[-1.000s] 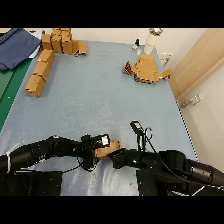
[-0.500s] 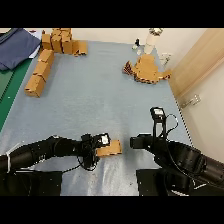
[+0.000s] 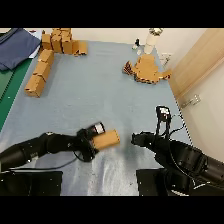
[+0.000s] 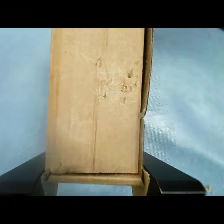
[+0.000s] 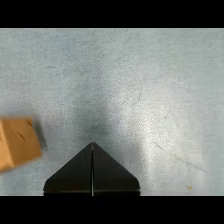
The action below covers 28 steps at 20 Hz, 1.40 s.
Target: Fold the box.
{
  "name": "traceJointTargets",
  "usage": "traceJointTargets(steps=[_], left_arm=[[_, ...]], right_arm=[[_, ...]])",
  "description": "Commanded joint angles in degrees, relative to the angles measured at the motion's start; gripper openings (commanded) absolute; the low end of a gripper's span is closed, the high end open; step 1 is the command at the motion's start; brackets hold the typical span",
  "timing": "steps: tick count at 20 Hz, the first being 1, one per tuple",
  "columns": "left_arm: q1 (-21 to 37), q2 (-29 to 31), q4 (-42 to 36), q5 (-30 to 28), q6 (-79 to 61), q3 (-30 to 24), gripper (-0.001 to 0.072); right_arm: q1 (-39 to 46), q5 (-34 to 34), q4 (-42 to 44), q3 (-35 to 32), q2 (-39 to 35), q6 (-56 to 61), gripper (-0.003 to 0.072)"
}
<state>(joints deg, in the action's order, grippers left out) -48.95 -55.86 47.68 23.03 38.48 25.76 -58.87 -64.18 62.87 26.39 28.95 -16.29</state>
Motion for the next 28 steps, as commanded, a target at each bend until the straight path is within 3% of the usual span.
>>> traceJointTargets(steps=[1,4,8,11,18,26,27,28], left_arm=[[13.38,4.61,14.38,9.35,26.84,0.98,0.0532],[31.3,6.21,28.46,17.05,31.91,3.23,0.0532],[53.07,5.9,30.12,13.53,31.8,5.92,0.0533],[61.75,3.34,30.1,11.89,28.76,8.15,0.0533],[63.34,-6.91,31.56,11.39,26.84,12.35,0.0533],[63.49,-12.52,32.33,5.53,24.57,15.15,0.0543],[63.8,-12.87,32.33,5.42,24.35,15.58,0.0553],[64.17,-13.29,32.24,5.38,24.37,16.04,0.0696]], right_arm=[[0.02,0.28,-0.85,0.07,0.02,0.42,0.0006],[0.02,1.05,-1.75,0.07,0.02,0.42,0.0006],[0.02,1.22,-1.99,0.07,0.02,0.39,0.0006],[0.02,1.25,-2.62,0.07,0.02,0.42,0.0006],[0.02,1.22,-3.56,0.07,0.02,0.42,0.0006],[0.02,1.25,-3.5,0.07,0.02,0.44,0.0005],[0.02,1.25,-3.48,0.07,0.02,0.44,0.0006],[0.02,1.27,-3.45,0.07,0.02,0.44,0.0005]])
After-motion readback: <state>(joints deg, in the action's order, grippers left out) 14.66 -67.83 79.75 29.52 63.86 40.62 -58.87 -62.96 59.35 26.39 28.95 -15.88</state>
